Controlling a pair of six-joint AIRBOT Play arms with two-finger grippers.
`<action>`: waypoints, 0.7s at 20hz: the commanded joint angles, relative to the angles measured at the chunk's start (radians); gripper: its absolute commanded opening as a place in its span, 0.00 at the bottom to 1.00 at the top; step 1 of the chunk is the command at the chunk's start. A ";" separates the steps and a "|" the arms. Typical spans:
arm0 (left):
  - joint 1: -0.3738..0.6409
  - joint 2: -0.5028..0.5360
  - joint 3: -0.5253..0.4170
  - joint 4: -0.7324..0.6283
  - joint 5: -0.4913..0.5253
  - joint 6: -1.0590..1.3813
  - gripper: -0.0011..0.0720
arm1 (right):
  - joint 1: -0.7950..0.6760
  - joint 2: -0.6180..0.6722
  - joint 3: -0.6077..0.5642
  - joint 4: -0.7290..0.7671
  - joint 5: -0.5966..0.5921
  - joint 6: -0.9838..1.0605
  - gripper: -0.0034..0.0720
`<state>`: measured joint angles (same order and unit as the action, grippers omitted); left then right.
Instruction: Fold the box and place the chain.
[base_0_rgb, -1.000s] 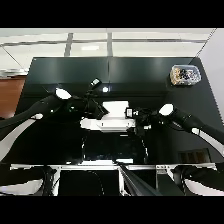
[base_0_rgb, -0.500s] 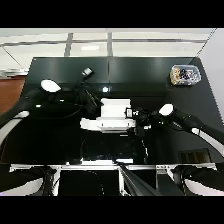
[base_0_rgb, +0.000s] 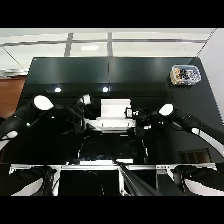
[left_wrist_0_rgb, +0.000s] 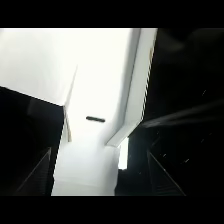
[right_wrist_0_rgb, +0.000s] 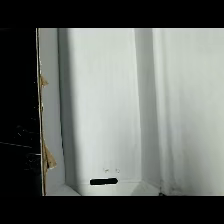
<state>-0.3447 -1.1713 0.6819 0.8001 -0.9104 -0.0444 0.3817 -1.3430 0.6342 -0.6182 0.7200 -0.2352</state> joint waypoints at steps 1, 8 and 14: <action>-0.080 -0.044 -0.030 0.112 0.218 0.147 0.98 | 0.001 -0.001 -0.001 0.000 0.000 0.000 0.30; -0.094 -0.099 0.005 -0.002 0.120 0.105 0.95 | 0.001 -0.001 -0.001 0.000 0.000 0.000 0.30; -0.094 -0.104 0.014 -0.031 0.128 0.125 0.32 | 0.001 -0.001 -0.001 0.000 0.000 0.000 0.30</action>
<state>-0.4374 -1.2697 0.6926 0.8021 -0.7784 0.0666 0.3817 -1.3430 0.6342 -0.6178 0.7197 -0.2348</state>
